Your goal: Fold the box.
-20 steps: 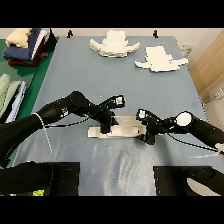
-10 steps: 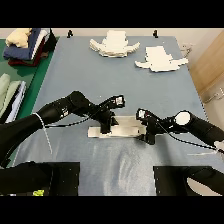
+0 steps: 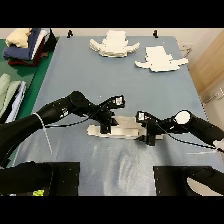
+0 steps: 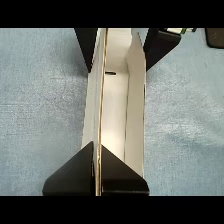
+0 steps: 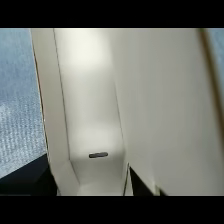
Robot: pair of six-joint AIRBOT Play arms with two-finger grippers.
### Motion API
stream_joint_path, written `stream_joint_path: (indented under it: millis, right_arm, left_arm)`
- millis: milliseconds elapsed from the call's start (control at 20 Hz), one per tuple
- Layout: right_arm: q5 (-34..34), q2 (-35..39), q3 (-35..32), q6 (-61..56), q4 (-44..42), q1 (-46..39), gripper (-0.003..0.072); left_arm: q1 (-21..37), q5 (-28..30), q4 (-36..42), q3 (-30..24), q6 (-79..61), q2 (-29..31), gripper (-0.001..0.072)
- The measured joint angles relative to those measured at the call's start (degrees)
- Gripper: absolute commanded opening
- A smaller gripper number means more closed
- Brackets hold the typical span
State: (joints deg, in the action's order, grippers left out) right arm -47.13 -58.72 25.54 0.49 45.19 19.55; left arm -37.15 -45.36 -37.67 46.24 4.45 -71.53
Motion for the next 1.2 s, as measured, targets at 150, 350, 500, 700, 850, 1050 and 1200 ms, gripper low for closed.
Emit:
stream_joint_path:
  millis: [150, 350, 500, 700, 850, 1050, 1200]
  right_arm:
    - [-0.31, -0.57, 0.02, 2.40, -0.90, 0.00, 0.0568]
    - [-0.39, -0.87, 0.00, 3.76, -1.09, 0.00, 0.0568]
    - [-0.24, -1.53, -0.04, 4.37, -1.40, -0.35, 0.0536]
    - [-0.04, -2.80, 0.02, 5.40, -1.53, -0.61, 0.0480]
    - [0.00, -3.39, -0.09, 5.86, -1.31, -0.61, 0.0480]
    - [0.15, -3.72, -0.02, 5.88, -0.13, -0.61, 0.0480]
    - [0.33, -3.78, -0.04, 5.97, 0.72, -0.61, 0.0480]
  left_arm:
    - [0.00, 0.07, 0.00, 0.00, 0.00, 0.00, 0.0014]
    - [0.00, 0.15, 0.00, 0.00, 0.00, 0.00, 0.0014]
    - [0.00, 0.17, 0.02, 0.00, 0.02, 0.00, 0.0014]
    - [0.00, 0.17, 0.04, 0.00, 0.02, 0.00, 0.0014]
    - [0.00, 0.17, 0.04, 0.00, 0.04, 0.00, 0.0014]
    - [0.00, 0.20, 0.04, 0.00, 0.04, 0.00, 0.0015]
    - [0.00, 0.20, 0.04, 0.00, 0.04, 0.00, 0.0015]
